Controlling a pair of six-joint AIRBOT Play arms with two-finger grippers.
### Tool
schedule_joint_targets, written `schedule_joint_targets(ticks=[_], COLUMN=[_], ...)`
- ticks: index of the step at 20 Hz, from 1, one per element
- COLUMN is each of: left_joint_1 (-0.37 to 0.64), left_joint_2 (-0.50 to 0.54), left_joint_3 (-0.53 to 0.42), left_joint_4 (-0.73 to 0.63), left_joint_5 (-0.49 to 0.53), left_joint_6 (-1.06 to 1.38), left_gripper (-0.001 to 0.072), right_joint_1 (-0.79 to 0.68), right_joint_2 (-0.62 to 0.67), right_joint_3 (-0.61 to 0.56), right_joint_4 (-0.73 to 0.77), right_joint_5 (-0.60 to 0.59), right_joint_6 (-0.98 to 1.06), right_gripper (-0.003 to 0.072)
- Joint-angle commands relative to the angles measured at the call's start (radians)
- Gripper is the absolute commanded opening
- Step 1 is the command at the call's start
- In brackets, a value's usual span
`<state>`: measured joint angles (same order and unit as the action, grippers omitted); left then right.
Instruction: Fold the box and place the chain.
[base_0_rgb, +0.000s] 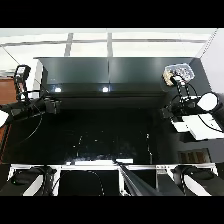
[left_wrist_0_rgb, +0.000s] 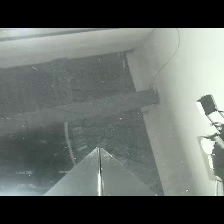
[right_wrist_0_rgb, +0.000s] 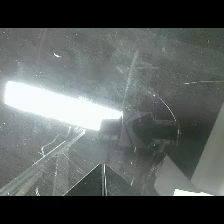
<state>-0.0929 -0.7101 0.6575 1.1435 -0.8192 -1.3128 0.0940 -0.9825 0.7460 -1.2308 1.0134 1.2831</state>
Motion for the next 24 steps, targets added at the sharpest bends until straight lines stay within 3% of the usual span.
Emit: schedule_joint_targets(ticks=[1,13,17,18,19,20,22,24], left_joint_1=[-0.001,-0.001,-0.001,-0.001,-0.001,-0.002,-0.002,-0.001], left_joint_2=[0.001,0.001,0.001,0.001,0.001,0.001,0.001,0.0], left_joint_3=[0.0,0.0,0.0,-0.001,-0.001,0.0,0.0,-0.001], left_joint_4=[0.0,-0.004,-0.004,-0.004,-0.004,-0.005,-0.005,-0.003], left_joint_5=[0.0,0.001,0.074,0.109,0.144,0.178,0.224,0.248], left_joint_6=[0.0,0.0,0.0,0.0,0.0,0.0,0.0,0.0], left_gripper=[0.0027,0.0027,0.0027,0.0027,0.0028,0.0027,0.0028,0.003], right_joint_1=[0.0,0.0,0.002,0.002,-0.001,-0.005,-0.069,-0.246], right_joint_2=[-0.001,-0.001,-0.003,-0.008,-0.012,-0.019,-0.029,-0.05], right_joint_3=[-0.001,-0.001,-0.003,-0.007,-0.007,-0.006,-0.004,0.024], right_joint_4=[0.0,0.003,0.09,0.089,0.08,0.043,-0.143,-0.412], right_joint_5=[0.0,-0.006,-0.201,-0.292,-0.348,-0.409,-0.472,-0.448], right_joint_6=[0.0,0.0,0.006,0.008,0.008,0.035,0.252,0.503], right_gripper=[0.0025,0.0024,0.0028,0.0205,0.0642,0.0708,0.0707,0.0707])
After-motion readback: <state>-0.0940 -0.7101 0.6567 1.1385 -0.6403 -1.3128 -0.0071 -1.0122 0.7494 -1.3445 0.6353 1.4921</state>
